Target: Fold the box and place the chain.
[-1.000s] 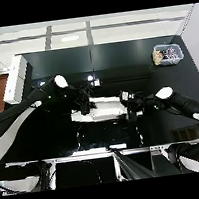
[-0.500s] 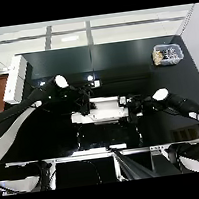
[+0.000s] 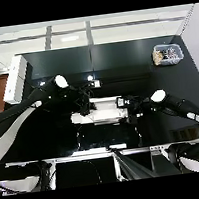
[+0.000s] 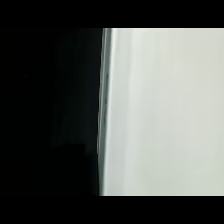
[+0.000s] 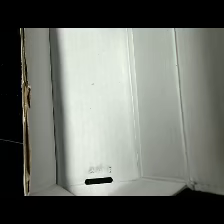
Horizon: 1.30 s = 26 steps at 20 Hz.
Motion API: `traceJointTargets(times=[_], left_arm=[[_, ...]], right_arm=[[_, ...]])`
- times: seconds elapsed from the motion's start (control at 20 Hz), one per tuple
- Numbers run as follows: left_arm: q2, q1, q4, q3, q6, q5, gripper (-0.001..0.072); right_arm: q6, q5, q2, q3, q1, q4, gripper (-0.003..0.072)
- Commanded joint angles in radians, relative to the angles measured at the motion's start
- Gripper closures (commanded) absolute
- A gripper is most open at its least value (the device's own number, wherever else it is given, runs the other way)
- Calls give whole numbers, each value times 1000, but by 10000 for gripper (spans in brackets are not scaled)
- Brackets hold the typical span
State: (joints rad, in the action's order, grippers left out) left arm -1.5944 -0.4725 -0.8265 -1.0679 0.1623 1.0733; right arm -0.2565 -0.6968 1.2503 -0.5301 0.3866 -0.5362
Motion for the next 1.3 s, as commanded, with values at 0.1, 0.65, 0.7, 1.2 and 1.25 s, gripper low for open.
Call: traceJointTargets(times=[0.1,0.65,0.7,1.2,1.25], left_arm=[[0,0,0,0,-1,-3,687],[0,0,1,0,-1,-3,687],[0,0,0,0,-1,-3,687],[0,0,0,0,-1,-3,687],[0,0,0,0,-1,-3,687]], right_arm=[[18,26,3,-2,8,-18,-20],[33,31,8,-6,9,-22,-20],[33,32,8,-6,14,-24,-20],[54,49,10,-6,27,-48,-18],[54,49,10,-6,27,-48,69]])
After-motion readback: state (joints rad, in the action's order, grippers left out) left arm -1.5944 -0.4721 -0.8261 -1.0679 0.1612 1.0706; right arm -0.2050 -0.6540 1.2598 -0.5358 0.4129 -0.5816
